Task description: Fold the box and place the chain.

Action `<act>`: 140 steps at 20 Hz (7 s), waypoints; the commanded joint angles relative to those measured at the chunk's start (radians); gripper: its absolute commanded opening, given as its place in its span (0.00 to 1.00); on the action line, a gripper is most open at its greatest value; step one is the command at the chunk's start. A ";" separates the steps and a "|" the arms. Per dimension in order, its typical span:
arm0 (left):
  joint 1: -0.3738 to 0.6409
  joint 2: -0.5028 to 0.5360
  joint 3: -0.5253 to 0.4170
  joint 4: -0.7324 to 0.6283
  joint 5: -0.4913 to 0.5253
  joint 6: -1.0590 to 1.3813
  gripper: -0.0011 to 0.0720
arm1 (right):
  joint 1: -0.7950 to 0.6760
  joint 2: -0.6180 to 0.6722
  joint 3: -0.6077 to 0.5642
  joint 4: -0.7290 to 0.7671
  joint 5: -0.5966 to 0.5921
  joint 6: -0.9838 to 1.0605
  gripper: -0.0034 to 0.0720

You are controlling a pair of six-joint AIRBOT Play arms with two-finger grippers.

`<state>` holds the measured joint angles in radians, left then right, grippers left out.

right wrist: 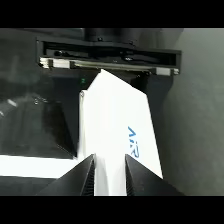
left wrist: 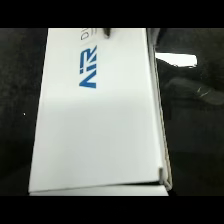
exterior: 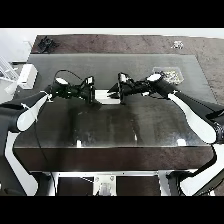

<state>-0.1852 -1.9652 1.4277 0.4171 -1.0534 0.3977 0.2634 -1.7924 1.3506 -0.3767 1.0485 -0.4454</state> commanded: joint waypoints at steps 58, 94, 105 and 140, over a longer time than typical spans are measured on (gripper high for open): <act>0.002 0.000 0.000 -0.007 0.016 -0.005 0.71 | -0.137 0.586 -0.251 -0.144 -0.154 0.760 0.05; 0.241 0.311 -0.003 -0.054 0.857 -0.600 0.04 | -0.297 1.228 -1.060 -0.158 -0.525 0.760 0.06; 0.521 0.192 -0.029 0.185 0.650 -0.984 0.04 | -0.297 1.228 -1.099 -0.107 -0.529 0.760 0.06; 0.519 0.091 0.290 0.549 0.339 -1.272 1.00 | -0.297 1.228 -1.099 -0.076 -0.533 0.755 0.74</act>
<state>0.3340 -1.8767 1.6562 0.8219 -0.6792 -0.7723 -0.0338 -0.5648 0.2520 -0.4526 0.5152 0.3115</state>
